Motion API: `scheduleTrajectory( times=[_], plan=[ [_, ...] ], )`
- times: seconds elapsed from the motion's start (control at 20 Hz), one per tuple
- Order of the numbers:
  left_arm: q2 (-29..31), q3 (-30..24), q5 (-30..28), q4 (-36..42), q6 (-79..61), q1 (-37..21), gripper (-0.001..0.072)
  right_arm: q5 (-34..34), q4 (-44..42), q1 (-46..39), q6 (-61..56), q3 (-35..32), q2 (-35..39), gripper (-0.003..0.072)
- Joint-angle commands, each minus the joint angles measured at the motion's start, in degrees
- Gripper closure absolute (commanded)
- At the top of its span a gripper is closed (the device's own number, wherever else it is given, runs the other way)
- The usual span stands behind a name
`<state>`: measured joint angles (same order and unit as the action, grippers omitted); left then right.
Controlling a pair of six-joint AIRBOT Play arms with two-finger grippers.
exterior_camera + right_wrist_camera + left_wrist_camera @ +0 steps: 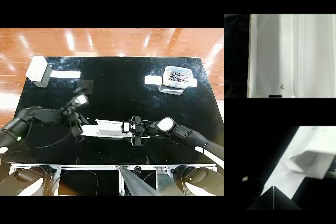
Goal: Fold the box and place the chain.
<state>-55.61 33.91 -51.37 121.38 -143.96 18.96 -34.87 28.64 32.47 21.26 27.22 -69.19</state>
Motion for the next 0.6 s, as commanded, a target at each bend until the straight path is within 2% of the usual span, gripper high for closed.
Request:
scheduleTrajectory(
  times=[0.0, 0.1, 0.2, 0.3, 0.35, 0.45, 0.55],
  plan=[
    [2.14, -0.09, -5.01, -7.72, 18.45, -9.4, 0.0688, -0.07, 0.17, 0.04, -0.04, 0.02, 0.0, 0.0126],
    [1.29, -0.44, -7.61, -6.67, 26.29, -17.14, 0.0687, -0.04, 0.17, 0.04, -0.02, 0.02, 0.0, 0.0126],
    [-0.31, -1.25, -12.07, -2.78, 27.93, -23.28, 0.0687, -0.04, 0.17, 0.04, -0.02, 0.02, 0.0, 0.0126],
    [-2.32, -1.31, -16.37, -3.52, 26.93, -24.55, 0.0687, -0.04, 0.15, 0.04, -0.02, 0.02, 0.0, 0.0126],
    [-3.52, -1.66, -16.48, -3.17, 28.79, -24.52, 0.0687, -0.04, 0.15, 0.04, -0.04, 0.02, 0.0, 0.0126],
    [-6.69, -2.89, -16.41, 0.7, 33.55, -24.52, 0.0686, -0.04, 0.13, 0.04, -0.04, 0.02, 0.0, 0.0126],
    [-10.6, -3.65, -18.8, 7.65, 31.21, -24.5, 0.0687, -0.04, 0.13, 0.04, -0.04, 0.02, 0.0, 0.0126]
  ],
)
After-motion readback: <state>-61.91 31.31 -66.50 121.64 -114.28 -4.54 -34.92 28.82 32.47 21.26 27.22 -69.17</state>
